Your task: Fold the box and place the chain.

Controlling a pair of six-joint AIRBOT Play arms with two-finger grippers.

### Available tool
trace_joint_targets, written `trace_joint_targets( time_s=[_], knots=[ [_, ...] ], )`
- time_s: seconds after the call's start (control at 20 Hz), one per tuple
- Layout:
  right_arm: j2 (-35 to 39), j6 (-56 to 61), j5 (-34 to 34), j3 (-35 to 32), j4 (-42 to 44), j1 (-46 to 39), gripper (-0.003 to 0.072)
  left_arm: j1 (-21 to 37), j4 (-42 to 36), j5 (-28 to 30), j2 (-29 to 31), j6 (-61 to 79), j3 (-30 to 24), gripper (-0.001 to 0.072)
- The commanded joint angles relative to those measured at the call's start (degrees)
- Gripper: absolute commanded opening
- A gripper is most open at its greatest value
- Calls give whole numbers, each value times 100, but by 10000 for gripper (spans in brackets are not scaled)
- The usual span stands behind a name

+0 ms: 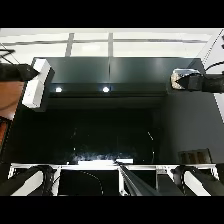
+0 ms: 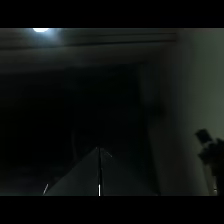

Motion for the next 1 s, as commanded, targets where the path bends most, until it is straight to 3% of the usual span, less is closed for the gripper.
trace_joint_targets(
  time_s=[0.0,0.1,0.2,0.4,0.95],
  knots=[
    [748,-50,-811,-870,-208,-9,41,-1235,-72,1058,1329,-136,-1460,25],
    [964,-61,-1390,-1674,-330,-13,41,-1515,-31,1519,1867,-136,-2271,25],
    [951,-63,-1338,-1869,-420,-11,40,-1423,-13,1644,2188,-212,-2693,26],
    [953,-61,-1276,-1869,-376,-11,39,-1099,-201,1578,2337,-514,-2767,27],
    [953,-61,-1281,-1869,-378,-11,39,-1084,-334,1580,2334,-581,-2767,27]
  ],
)
